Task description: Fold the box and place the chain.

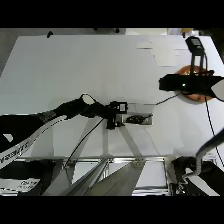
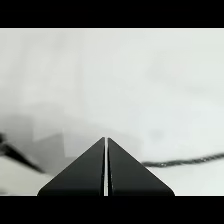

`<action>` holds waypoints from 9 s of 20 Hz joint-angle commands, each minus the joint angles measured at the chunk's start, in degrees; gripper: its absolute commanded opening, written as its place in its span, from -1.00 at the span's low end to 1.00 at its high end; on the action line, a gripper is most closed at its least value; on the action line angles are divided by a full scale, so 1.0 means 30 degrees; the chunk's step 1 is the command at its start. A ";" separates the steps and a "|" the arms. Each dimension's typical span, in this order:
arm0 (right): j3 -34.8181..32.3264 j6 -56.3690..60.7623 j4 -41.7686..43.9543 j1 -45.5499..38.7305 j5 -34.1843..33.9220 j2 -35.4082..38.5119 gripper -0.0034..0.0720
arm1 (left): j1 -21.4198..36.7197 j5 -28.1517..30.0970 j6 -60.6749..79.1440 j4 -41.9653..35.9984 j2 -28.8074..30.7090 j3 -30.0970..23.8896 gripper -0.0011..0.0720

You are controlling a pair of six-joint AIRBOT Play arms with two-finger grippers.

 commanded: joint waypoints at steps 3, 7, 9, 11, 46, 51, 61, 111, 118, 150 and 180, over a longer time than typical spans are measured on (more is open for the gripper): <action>0.0102 -0.1450 -0.1515 -0.3534 0.1239 -0.3942 -0.85 | 0.0000 0.0000 0.0000 0.0000 0.0007 0.0000 -0.40; 0.0073 -0.1588 -0.1690 -0.3526 0.1574 -0.7096 0.27 | 0.0000 0.0000 0.0007 0.0000 0.0007 0.0000 -0.40; 0.0066 -0.1581 -0.2178 -0.3526 0.1676 -0.8138 0.41 | 0.0000 0.0000 0.0007 0.0000 0.0007 0.0000 -0.40; 0.0066 -0.1552 -0.2215 -0.3526 0.1617 -0.8808 0.39 | 0.0000 0.0000 0.0000 0.0000 0.0007 0.0000 -0.40; 0.0036 -0.1596 -0.1137 -0.2025 0.8080 0.1989 -0.85 | 0.0000 0.0000 0.0007 0.0000 0.0007 0.0000 -0.40; -0.0102 -0.1559 0.0692 0.0801 0.8167 0.4488 -0.85 | 0.0000 0.0000 0.0007 0.0007 0.0007 0.0000 -0.40; -0.1734 -0.1421 0.3555 0.3883 0.4575 0.4583 -0.85 | 0.0000 0.0000 0.0000 0.0000 0.0007 0.0000 -0.40; 0.0765 0.0095 -0.5282 -0.2718 0.3038 -0.9923 0.14 | 0.0000 0.0000 0.0000 0.0000 0.0000 0.0000 -0.40; 0.0758 0.0073 -0.5304 -0.2718 0.2696 -1.0950 -0.38 | 0.0000 0.0000 0.0000 0.0000 0.0007 0.0000 -0.40; 0.0758 -0.3140 0.7053 -0.2710 1.0557 0.5202 -0.85 | 0.0000 0.0000 0.0000 0.0000 0.0007 0.0000 -0.40; -0.3016 -0.6098 0.6965 0.0087 0.7759 0.3708 -0.85 | 0.0000 0.0000 0.0000 0.0000 0.0007 0.0000 -0.40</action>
